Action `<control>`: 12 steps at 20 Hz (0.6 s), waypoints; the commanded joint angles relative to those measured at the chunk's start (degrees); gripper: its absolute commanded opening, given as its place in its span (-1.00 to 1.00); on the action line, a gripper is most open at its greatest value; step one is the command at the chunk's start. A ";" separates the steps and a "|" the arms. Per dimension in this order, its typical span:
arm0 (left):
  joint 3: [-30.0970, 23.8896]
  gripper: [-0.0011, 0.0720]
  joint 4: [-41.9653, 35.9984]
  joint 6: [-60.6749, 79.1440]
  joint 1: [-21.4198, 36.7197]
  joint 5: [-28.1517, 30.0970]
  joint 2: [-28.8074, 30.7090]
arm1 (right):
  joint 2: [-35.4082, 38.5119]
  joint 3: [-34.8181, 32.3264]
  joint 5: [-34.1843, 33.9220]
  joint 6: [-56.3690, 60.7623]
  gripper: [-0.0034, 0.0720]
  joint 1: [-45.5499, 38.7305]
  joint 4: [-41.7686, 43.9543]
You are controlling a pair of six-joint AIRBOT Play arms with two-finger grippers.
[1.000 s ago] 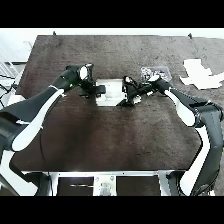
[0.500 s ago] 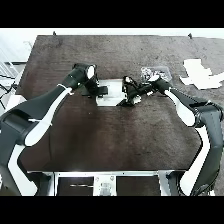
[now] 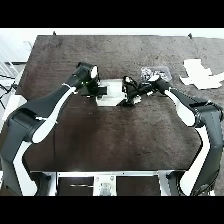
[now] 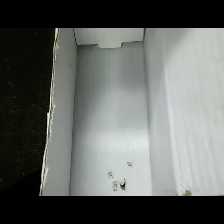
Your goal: Fold the box and place the chain.
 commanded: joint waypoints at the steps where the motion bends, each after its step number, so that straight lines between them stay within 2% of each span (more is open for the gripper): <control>1: 0.22 -0.08 2.05 -0.42 -0.09 -0.09 -0.37 | 0.00 0.04 0.00 0.00 0.64 0.02 0.00; 12: 0.22 -0.09 0.57 -0.13 -0.09 2.45 -1.09 | 0.00 0.04 0.00 0.00 0.64 0.02 0.00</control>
